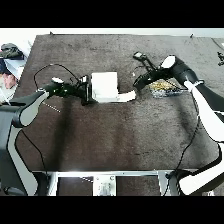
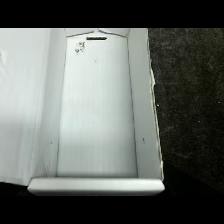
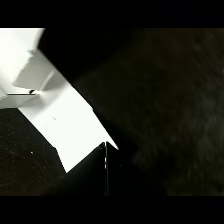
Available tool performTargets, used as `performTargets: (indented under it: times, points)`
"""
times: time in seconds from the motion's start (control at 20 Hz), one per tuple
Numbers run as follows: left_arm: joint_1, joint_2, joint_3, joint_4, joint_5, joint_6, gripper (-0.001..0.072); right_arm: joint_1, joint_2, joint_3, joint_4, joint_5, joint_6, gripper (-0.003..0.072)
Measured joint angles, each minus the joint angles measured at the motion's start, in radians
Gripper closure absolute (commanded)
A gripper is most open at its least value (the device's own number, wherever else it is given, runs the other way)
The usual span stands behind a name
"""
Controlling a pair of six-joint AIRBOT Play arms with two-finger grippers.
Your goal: Fold the box and place the chain.
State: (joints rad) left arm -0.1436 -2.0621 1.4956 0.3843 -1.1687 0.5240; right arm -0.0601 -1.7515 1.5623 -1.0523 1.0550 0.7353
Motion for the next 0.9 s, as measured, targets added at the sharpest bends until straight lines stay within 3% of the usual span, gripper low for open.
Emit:
performTargets:
  times: [0.3, 0.65, 0.7, 0.9]
  points:
    - [0.0, 0.0, 0.0, 0.0, 0.0, 0.0, 0.0243, -0.078, -0.009, -0.072, 0.024, -0.015, 0.237, 0.0703]
    - [0.0, 0.0, 0.0, 0.0, 0.0, 0.0, 0.0243, -0.066, -0.108, -0.109, 0.224, 0.016, 0.209, 0.0699]
    - [0.0, 0.0, 0.0, 0.0, 0.0, 0.0, 0.0243, -0.06, -0.119, -0.11, 0.256, 0.034, 0.195, 0.0578]
    - [0.0, 0.0, 0.0, 0.0, 0.0, 0.0, 0.0243, -0.048, -0.129, -0.112, 0.366, 0.084, 0.156, 0.0556]
